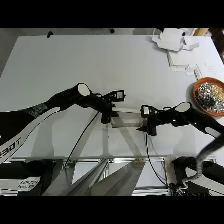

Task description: Fold the box and place the chain.

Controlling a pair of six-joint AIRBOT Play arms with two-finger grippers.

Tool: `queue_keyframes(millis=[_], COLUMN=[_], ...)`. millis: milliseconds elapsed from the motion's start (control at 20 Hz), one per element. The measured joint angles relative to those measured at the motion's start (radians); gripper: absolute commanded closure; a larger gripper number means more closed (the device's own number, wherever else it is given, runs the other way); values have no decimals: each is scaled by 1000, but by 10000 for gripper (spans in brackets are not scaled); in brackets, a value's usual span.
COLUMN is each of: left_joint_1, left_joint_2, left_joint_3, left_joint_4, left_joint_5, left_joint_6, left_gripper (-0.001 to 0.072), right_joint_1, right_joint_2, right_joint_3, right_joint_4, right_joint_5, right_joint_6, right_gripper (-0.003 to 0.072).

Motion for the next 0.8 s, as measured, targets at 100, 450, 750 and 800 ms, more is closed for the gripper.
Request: queue_keyframes(millis=[100,450,750,800], left_joint_1=[0,0,0,0], left_joint_2=[0,0,0,0], left_joint_3=[0,0,0,0], left_joint_4=[0,0,-1,-1], left_joint_5=[0,1,2,2], left_joint_6=[0,0,0,0], left_gripper=[700,700,700,700], right_joint_1=[0,0,0,0], right_joint_2=[-2,-3,-3,-3], right_joint_3=[0,0,0,0], right_joint_4=[0,-1,-1,-2], right_joint_5=[-4,-5,-5,-6], right_joint_6=[0,0,1,2], right_gripper=[232,229,229,229])
